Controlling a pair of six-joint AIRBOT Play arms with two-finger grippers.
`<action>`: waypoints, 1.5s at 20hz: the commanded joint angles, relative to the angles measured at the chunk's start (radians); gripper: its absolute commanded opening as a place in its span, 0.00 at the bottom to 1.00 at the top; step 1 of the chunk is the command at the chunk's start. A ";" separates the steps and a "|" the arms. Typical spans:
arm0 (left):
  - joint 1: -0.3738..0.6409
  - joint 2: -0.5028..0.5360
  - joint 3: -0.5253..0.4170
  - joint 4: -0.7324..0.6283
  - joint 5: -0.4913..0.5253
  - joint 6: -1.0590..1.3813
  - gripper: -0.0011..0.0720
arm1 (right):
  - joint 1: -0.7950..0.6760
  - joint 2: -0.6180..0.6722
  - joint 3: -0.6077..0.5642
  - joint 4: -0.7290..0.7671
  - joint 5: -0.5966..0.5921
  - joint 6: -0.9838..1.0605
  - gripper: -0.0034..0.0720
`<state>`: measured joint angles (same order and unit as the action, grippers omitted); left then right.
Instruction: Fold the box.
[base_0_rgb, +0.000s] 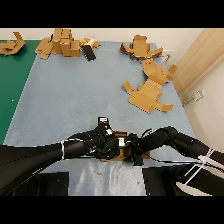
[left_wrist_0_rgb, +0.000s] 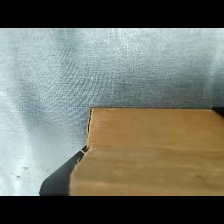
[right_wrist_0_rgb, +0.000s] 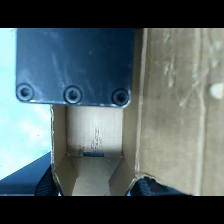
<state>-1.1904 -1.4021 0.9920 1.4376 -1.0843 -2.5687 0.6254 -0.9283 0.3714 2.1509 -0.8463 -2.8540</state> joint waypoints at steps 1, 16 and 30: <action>0.000 0.000 0.000 0.002 0.011 0.023 0.19 | 0.000 0.000 0.001 0.000 0.000 0.000 0.64; 0.002 0.012 0.016 0.012 0.001 0.042 0.40 | 0.000 0.000 0.001 0.000 0.000 0.000 0.64; -0.001 -0.001 0.014 0.005 0.020 -0.051 0.04 | 0.000 0.000 0.001 0.000 0.000 0.000 0.64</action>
<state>-1.1904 -1.4010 1.0069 1.4574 -1.0916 -2.5870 0.6250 -0.9287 0.3717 2.1506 -0.8467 -2.8544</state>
